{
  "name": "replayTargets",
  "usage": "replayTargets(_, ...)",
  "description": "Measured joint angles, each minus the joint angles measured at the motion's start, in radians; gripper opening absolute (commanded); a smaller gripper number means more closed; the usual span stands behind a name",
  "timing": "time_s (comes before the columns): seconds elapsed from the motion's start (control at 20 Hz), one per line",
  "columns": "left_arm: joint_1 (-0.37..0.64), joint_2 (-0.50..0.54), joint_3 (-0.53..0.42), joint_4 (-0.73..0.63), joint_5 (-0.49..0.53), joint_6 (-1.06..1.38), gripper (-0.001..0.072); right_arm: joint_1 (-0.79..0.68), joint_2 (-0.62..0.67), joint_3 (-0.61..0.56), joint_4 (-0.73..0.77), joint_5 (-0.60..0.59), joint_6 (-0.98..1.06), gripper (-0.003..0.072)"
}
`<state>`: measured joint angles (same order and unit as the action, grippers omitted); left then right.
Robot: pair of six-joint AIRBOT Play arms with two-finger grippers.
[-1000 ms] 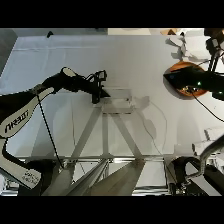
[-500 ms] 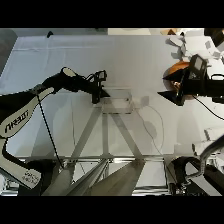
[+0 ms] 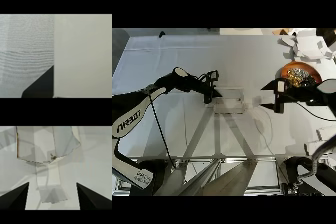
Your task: Fold the box and place the chain.
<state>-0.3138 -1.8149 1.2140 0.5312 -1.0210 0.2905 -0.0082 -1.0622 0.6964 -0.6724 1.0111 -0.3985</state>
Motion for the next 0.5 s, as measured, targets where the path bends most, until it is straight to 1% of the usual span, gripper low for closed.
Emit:
replayTargets(0.2, 0.000, 0.000, 0.000, 0.000, 0.000, 0.000, 0.0012, 0.028, -0.034, -0.103, 0.061, -0.116, -0.118, 0.0720)
replayTargets(0.5, 0.000, 0.000, 0.000, 0.000, 0.000, 0.000, 0.0012, 0.090, -0.124, -0.140, 0.268, -0.190, -0.188, 0.0720)
